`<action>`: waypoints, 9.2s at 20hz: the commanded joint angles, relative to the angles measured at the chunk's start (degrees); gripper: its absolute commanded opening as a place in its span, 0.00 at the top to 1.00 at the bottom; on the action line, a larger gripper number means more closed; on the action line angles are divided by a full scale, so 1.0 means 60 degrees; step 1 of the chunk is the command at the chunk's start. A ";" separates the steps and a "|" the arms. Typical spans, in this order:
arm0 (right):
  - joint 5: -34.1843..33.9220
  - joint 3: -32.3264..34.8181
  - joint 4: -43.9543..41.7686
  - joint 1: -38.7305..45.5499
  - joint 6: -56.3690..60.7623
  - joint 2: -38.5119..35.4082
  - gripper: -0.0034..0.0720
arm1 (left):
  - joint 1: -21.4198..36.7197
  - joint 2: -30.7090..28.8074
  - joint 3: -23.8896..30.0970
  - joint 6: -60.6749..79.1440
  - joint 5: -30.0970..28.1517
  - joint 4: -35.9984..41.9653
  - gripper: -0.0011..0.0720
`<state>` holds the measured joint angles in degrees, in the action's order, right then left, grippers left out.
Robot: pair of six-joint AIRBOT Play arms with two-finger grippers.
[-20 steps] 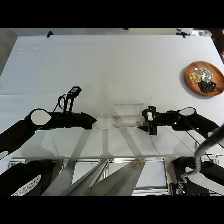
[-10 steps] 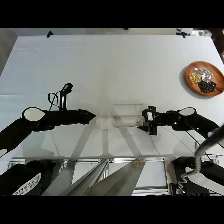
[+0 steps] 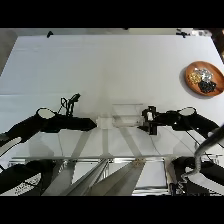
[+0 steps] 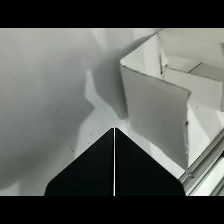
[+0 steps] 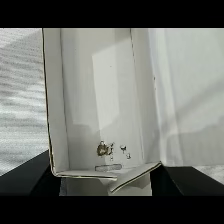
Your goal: Fold the box and place the chain.
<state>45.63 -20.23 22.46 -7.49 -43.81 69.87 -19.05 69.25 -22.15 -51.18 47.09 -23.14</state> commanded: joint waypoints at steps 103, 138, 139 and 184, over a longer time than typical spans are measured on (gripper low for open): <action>-0.0004 -0.0004 -0.0004 0.0000 0.0004 -0.0004 0.34 | -0.2419 0.1129 -0.4022 -0.4328 0.0809 -0.3013 0.19; 0.0000 -0.0004 -0.0004 0.0000 0.0004 -0.0004 0.34 | -0.3799 0.2495 -0.5686 -0.8990 0.0925 -0.5326 0.45; 0.0000 -0.0004 -0.0004 0.0000 0.0004 -0.0004 0.34 | -0.3854 0.2495 -0.5686 -0.9180 0.0831 -0.5439 0.45; 0.0000 -0.0004 -0.0004 0.0000 0.0004 -0.0004 0.34 | -0.5355 0.2965 -0.5686 -1.3540 0.0328 -0.8684 0.73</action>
<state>45.36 -20.23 22.59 -7.49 -43.79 69.89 -51.13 87.02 -56.29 -132.42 49.12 -75.29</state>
